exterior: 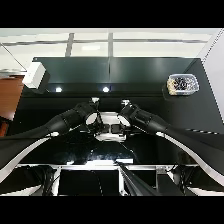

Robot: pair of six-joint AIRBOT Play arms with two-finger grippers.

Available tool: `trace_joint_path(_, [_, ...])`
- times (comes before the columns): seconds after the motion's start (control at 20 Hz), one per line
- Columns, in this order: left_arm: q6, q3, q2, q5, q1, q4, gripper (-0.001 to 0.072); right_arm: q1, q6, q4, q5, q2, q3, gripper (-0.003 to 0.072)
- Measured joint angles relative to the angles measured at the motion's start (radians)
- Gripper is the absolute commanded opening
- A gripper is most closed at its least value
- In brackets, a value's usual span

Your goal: Fold the box and place the chain.

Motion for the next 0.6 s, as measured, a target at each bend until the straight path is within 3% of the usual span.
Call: trace_joint_path(0.6, [0.0, 0.0, 0.0, -0.002, -0.005, 0.003, 0.0028, 0.0, 0.0, 0.009, 0.002, -0.001, 0.007, 0.0184])
